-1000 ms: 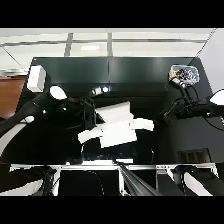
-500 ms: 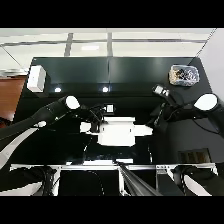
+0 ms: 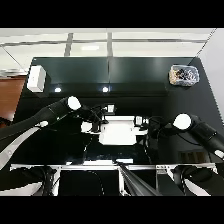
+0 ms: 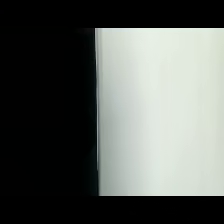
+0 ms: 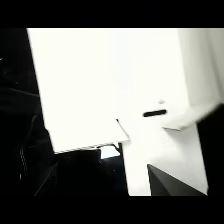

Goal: Fold the box and place the chain.

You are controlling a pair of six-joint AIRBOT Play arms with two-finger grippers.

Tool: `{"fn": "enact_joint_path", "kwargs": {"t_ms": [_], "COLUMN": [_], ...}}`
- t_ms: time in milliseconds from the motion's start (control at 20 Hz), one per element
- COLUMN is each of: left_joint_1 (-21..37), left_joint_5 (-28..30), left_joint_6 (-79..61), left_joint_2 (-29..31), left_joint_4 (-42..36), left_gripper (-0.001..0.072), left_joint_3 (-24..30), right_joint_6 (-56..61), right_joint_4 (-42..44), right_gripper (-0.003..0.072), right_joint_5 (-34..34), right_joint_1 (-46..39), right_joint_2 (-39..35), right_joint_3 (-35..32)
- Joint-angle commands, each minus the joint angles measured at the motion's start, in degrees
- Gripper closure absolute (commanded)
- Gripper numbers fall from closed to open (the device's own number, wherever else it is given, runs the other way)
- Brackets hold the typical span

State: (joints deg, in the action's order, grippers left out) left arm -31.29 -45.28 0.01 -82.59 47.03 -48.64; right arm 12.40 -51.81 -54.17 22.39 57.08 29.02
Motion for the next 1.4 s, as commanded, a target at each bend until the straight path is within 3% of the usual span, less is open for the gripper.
{"fn": "enact_joint_path", "kwargs": {"t_ms": [0, 400, 750, 1350], "left_joint_1": [-0.02, -0.02, -0.02, -0.02], "left_joint_5": [0.31, 0.28, 0.17, 0.09], "left_joint_6": [0.24, 0.24, 0.24, 0.24], "left_joint_2": [-0.09, -0.09, -0.09, -0.09], "left_joint_4": [0.31, 0.31, 0.31, 0.31], "left_gripper": [0.0678, 0.0678, 0.0677, 0.0677], "left_joint_3": [0.02, 0.02, 0.02, 0.02], "right_joint_6": [-3.34, -2.32, -0.85, -4.55], "right_joint_4": [1.29, 2.34, -0.79, 4.04], "right_gripper": [0.006, 0.006, 0.006, 0.006], "right_joint_5": [3.3, 15.8, 15.21, 15.61], "right_joint_1": [3.37, 10.64, 8.52, 1.33], "right_joint_2": [0.13, 4.22, -1.53, 0.17], "right_joint_3": [-0.98, -1.33, 1.36, 3.1]}}
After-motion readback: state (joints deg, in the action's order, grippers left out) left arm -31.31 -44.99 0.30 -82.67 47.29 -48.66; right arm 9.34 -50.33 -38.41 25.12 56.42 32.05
